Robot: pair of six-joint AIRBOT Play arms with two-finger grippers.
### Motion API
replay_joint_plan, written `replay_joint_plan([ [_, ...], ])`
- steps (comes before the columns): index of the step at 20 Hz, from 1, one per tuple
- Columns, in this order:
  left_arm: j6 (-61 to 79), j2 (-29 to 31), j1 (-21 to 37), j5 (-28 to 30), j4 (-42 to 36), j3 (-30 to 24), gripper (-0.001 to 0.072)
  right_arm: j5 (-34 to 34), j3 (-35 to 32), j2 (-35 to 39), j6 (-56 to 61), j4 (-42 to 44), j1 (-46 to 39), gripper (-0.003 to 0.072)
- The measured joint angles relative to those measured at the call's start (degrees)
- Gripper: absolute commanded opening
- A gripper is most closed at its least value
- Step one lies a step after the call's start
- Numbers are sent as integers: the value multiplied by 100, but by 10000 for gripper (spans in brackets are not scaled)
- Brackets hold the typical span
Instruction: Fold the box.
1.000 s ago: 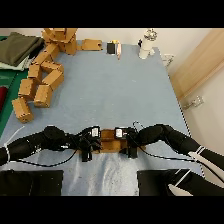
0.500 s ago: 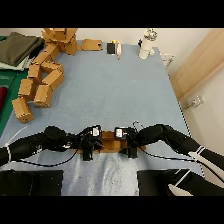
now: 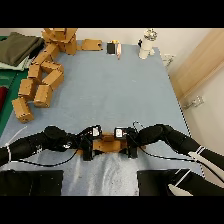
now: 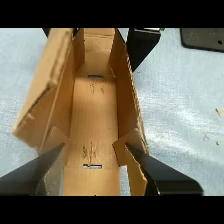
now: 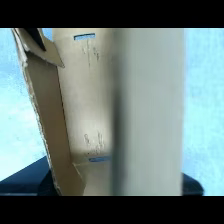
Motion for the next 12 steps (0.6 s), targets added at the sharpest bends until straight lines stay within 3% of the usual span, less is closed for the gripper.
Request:
replay_joint_plan([
  [2,9,0,0,-35,-7,0,618,0,0,0,0,0,0,507],
  [3,9,0,0,-48,-13,0,571,0,0,0,0,0,0,507],
  [5,-2,7,0,-50,-20,0,89,0,0,0,4,0,2,507],
  [6,-24,33,-2,-52,-20,0,21,0,0,0,15,2,0,506],
  [9,-385,297,-2,251,164,0,14,2,0,0,15,2,0,507],
  [12,-1388,809,0,494,988,0,14,2,0,0,13,4,0,507],
])
